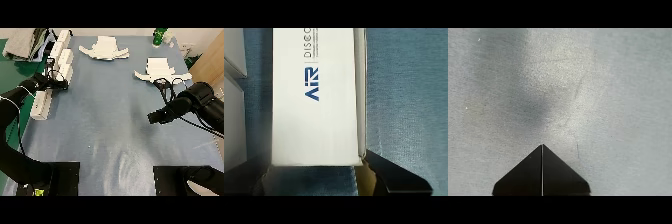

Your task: Fold the box.

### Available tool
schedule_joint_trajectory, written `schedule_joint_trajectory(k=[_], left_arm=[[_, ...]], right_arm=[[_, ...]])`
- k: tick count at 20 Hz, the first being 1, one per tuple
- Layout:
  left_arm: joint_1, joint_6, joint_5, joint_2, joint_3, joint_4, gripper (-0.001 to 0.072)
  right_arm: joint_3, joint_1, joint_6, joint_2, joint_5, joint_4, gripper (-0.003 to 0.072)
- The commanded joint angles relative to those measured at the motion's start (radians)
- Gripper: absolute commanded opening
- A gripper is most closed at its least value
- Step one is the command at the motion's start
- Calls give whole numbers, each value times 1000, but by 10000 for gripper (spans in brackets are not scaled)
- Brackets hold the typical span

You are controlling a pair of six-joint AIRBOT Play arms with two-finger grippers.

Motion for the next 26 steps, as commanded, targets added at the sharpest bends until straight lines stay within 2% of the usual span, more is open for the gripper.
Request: schedule_joint_trajectory(k=[1, 4, 6, 12, 18, 19, 21, 22, 24, 26], left_arm=[[2, -2, -5, -1, 0, -1, 651], [5, -2, -15, 6, 0, 3, 690], [18, -2, -57, 29, 0, 3, 690], [62, -1, -289, 173, 18, 49, 690], [62, -7, -493, 368, 18, 49, 674], [62, -19, -536, 403, 18, 48, 513], [55, -29, -634, 466, 18, 33, 46], [44, -29, -683, 491, 18, 20, 14], [-5, -32, -782, 521, 18, -21, 13], [-93, -84, -831, 524, 16, -41, 14]], right_arm=[[1, 0, 0, -1, 0, 0, 6], [1, 0, 0, -1, 0, 0, 5], [1, 0, 0, -1, 0, 0, 6], [1, 0, 0, -1, 0, 0, 6], [1, 0, 0, -1, 0, 0, 5], [1, 0, 0, -1, 0, 0, 6], [1, 0, 0, -1, 0, 0, 5], [1, 0, 0, -1, 0, 0, 5], [1, 0, 0, -1, 0, 0, 5], [1, 0, 0, -1, 0, 0, 5]])
